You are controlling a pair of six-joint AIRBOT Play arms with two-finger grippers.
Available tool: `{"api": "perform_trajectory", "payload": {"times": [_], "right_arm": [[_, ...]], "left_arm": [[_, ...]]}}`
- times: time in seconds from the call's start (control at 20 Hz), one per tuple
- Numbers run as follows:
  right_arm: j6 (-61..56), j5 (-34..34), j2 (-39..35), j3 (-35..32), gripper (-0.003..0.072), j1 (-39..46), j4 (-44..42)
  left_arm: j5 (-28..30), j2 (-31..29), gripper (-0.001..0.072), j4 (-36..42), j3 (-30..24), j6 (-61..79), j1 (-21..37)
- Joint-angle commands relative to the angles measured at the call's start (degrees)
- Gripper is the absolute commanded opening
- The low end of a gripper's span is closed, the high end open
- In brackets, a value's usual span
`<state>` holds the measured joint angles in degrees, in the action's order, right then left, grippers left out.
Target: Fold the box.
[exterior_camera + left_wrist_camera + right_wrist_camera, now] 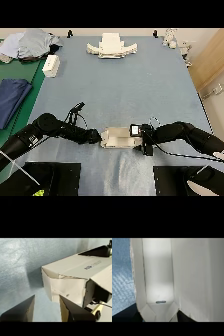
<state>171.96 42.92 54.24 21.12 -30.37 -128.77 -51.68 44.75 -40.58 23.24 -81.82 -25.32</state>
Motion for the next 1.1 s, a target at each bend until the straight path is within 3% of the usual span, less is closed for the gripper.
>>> {"api": "perform_trajectory", "payload": {"times": [0.0, 0.15, 0.4, 0.75, 1.05], "right_arm": [[-0.02, 0.0, -0.04, 0.0, 0.0503, -0.04, 0.0], [-0.02, 0.0, -0.02, 0.0, 0.0503, -0.04, 0.0], [-0.02, 0.0, -0.04, 0.0, 0.0504, -0.04, -0.02], [-0.02, 0.0, -0.04, 0.0, 0.0503, -0.07, 0.0], [-0.02, 0.0, -0.04, 0.0, 0.0504, -0.04, 0.0]], "left_arm": [[2.34, -0.04, 0.0461, 2.4, -0.13, -0.07, -0.04], [3.1, 0.33, 0.0461, 5.46, -0.33, 4.61, -0.09], [7.85, 0.96, 0.046, 4.22, 1.84, -0.81, -4.5], [8.24, 7.28, 0.0459, -11.5, 8.28, -18.53, -16.44], [7.02, 11.96, 0.0458, -24.81, 15.13, -33.55, -23.41]]}}
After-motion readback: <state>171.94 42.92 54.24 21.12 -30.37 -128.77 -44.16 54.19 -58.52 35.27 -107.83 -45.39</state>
